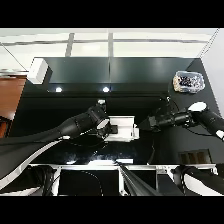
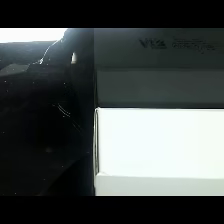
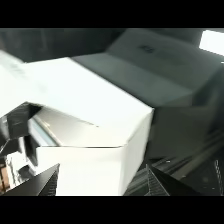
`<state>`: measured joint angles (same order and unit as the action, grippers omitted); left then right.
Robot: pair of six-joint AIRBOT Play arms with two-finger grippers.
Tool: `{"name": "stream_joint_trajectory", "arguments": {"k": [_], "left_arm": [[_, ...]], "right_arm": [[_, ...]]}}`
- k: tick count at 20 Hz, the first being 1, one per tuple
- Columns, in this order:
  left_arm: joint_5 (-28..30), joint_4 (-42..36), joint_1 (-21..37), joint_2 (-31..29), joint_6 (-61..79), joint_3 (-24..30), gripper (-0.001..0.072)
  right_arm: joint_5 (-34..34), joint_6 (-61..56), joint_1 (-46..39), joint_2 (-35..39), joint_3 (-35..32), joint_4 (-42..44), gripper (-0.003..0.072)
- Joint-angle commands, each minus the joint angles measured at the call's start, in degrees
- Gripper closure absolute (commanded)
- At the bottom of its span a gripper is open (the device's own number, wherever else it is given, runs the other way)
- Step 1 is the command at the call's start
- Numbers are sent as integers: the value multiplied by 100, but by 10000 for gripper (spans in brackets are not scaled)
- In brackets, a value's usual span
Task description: Fold the box and place the chain.
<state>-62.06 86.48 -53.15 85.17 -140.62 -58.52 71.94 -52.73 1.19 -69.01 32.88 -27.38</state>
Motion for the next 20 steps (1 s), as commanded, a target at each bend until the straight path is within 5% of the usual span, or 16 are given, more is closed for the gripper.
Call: {"name": "stream_joint_trajectory", "arguments": {"k": [1, 10, 12, 20], "left_arm": [[0, 4, 7, 0, 2, 2, 681], [0, 4, 4, 0, 2, 2, 681], [2, 4, 7, 0, 2, 2, 681], [2, 4, 7, 0, 2, 2, 681]], "right_arm": [[142, -243, 297, -7, 129, -22, 62], [-1342, -1613, 1982, -9, 562, -1290, 66], [-1652, -2592, 2264, -20, 710, -1917, 270], [-1681, -4909, 3311, -234, 1342, -4321, 270]]}}
